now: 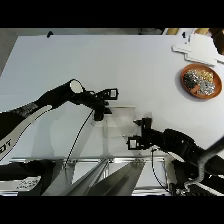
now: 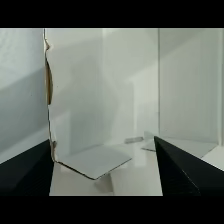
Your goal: Fold the box and place the chain.
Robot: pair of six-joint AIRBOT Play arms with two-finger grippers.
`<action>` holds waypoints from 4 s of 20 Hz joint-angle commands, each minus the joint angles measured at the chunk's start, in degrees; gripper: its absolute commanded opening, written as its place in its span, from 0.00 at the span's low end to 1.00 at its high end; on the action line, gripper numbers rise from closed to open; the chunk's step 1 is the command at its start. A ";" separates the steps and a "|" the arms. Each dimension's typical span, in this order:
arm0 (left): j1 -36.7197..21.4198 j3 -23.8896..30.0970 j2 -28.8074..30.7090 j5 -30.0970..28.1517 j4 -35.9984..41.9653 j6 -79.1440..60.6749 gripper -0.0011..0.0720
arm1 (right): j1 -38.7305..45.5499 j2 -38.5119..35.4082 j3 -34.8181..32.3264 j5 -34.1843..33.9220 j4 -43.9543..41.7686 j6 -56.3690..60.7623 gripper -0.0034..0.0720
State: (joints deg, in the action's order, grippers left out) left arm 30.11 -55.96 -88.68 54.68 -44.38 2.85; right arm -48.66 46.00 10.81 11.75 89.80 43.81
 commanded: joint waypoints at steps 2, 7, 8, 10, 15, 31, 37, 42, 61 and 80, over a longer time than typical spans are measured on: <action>0.00 0.02 -0.04 0.00 -0.02 -0.02 0.03 | 1.18 0.02 3.69 0.74 -0.04 -0.63 0.90; 0.00 0.02 -0.04 0.00 -0.02 -0.02 0.03 | 5.35 0.33 7.43 6.56 -3.21 -0.74 0.89; 0.00 0.02 -0.04 0.00 -0.02 -0.02 0.03 | 6.40 0.33 7.45 7.08 -4.00 -0.85 0.89; 0.00 0.02 -0.04 0.00 -0.02 -0.02 0.03 | 7.96 0.33 7.50 7.10 -4.57 -0.83 0.89; 0.00 0.02 -0.04 0.00 -0.02 -0.02 0.03 | 11.28 0.74 7.52 7.26 -11.23 -5.81 0.84; 0.00 0.02 -0.04 0.00 -0.02 -0.02 0.03 | 26.64 12.52 14.45 25.97 -57.88 -60.00 0.97; 0.00 0.02 -0.04 0.00 -0.02 -0.02 0.03 | 29.97 17.70 14.56 26.47 -59.82 -62.36 0.97; 0.00 0.02 -0.04 0.00 -0.02 -0.02 0.03 | 31.71 13.90 14.53 28.33 -55.56 -59.74 0.97; 0.00 0.02 -0.04 0.00 -0.02 -0.02 0.03 | 36.74 16.68 14.53 30.99 -61.46 -65.35 0.97; 0.00 0.02 -0.04 0.00 -0.02 -0.02 0.03 | 32.83 28.24 16.06 33.44 -69.72 -76.63 0.97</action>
State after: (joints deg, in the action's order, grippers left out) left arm 30.06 -55.96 -88.71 54.76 -44.42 2.83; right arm -15.66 72.95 26.72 44.07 20.51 -32.45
